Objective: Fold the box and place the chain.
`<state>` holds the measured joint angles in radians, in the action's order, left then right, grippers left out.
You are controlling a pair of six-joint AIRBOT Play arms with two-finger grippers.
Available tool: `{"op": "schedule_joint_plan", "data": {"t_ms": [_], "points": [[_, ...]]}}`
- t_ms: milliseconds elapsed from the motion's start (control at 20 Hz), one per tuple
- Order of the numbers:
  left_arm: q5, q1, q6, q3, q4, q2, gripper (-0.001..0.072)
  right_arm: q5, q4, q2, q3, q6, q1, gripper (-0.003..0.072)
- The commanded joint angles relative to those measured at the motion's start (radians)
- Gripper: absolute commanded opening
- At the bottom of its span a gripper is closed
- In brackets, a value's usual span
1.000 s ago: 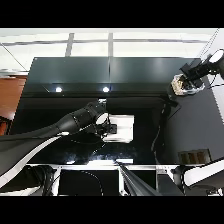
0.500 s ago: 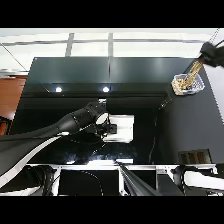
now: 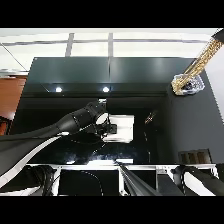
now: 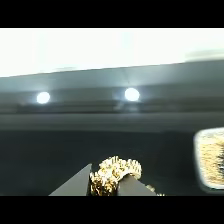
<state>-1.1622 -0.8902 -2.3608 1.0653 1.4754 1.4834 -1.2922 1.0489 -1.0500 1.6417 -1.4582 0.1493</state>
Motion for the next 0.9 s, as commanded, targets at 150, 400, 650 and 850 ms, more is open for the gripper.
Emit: {"op": "schedule_joint_plan", "data": {"t_ms": [150,400,650,850], "points": [[0.002,0.001,0.0,0.001,0.001,0.0,0.0025,-0.089,0.071,0.163,-0.072,0.023,-0.272,0.0004],[0.002,0.0,0.0,0.001,0.001,0.0,0.0025,-0.22,0.014,0.213,-0.224,0.099,-0.434,0.0005],[0.002,0.0,0.0,0.001,0.001,0.0,0.0025,-0.198,-0.127,0.213,-0.345,0.114,-0.512,0.0005],[0.002,0.0,0.0,0.001,0.001,0.0,0.0025,-0.113,-0.232,0.213,-0.384,0.151,-0.542,0.0004]]}}
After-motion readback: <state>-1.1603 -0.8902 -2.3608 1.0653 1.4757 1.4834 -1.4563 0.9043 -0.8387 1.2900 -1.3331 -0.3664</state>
